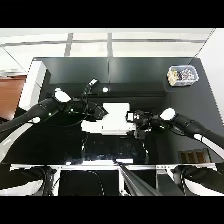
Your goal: Fold the box and place the chain.
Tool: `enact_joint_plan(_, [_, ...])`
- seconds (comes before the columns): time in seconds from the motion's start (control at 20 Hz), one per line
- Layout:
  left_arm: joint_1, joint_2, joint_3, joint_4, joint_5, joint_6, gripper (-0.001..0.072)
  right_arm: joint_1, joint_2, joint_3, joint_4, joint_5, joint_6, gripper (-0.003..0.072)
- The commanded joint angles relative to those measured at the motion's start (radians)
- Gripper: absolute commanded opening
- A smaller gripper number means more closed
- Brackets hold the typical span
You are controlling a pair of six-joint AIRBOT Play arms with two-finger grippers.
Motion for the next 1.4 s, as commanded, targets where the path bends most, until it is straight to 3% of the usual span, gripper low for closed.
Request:
enact_joint_plan(0.0, [0.002, -0.035, 0.001, 0.056, 0.002, 0.002, 0.0025, 0.000, 0.000, 0.000, 0.000, 0.000, 0.000, 0.0443])
enact_joint_plan(0.15, [0.052, -0.006, 0.060, 0.145, -0.106, -0.038, 0.0023, 0.000, 0.000, 0.000, 0.000, 0.000, 0.000, 0.0443])
enact_joint_plan(0.3, [0.099, 0.123, 0.069, 0.190, -0.160, -0.063, 0.0022, 0.000, 0.000, 0.000, 0.000, 0.000, 0.000, 0.0442])
enact_joint_plan(0.4, [0.109, 0.237, 0.015, 0.206, -0.143, -0.063, 0.0022, 0.000, 0.000, 0.000, 0.000, 0.000, 0.000, 0.0442])
enact_joint_plan(0.55, [0.101, 0.374, -0.163, 0.135, -0.081, 0.098, 0.0027, 0.000, 0.000, 0.000, 0.000, 0.000, 0.000, 0.0443])
enact_joint_plan(0.65, [0.088, 0.389, -0.245, 0.167, -0.154, 0.310, 0.0030, 0.000, 0.000, 0.000, 0.000, 0.000, 0.000, 0.0443])
enact_joint_plan(0.7, [0.079, 0.384, -0.266, 0.211, -0.177, 0.404, 0.0146, 0.000, 0.000, 0.000, 0.000, 0.000, 0.000, 0.0443])
enact_joint_plan(0.75, [0.068, 0.381, -0.280, 0.250, -0.158, 0.496, 0.0486, 0.000, 0.000, 0.000, 0.000, 0.000, 0.000, 0.0443])
enact_joint_plan(0.8, [0.058, 0.381, -0.288, 0.282, -0.105, 0.552, 0.0720, 0.000, 0.000, 0.000, 0.000, 0.000, 0.000, 0.0443])
enact_joint_plan(0.95, [0.029, 0.372, -0.292, 0.349, 0.094, 0.621, 0.0720, 0.000, 0.000, 0.000, 0.001, 0.000, 0.000, 0.0442])
enact_joint_plan(1.0, [0.020, 0.359, -0.288, 0.348, 0.117, 0.652, 0.0720, 0.000, 0.000, 0.000, 0.000, 0.000, 0.000, 0.0443])
enact_joint_plan(1.2, [-0.026, 0.266, -0.259, 0.320, 0.049, 0.721, 0.0697, 0.000, 0.000, 0.000, 0.001, -0.001, 0.000, 0.0443])
enact_joint_plan(1.35, [-0.081, 0.241, -0.254, 0.274, 0.133, 0.729, 0.0696, 0.000, 0.000, 0.000, 0.001, -0.002, 0.000, 0.0443])
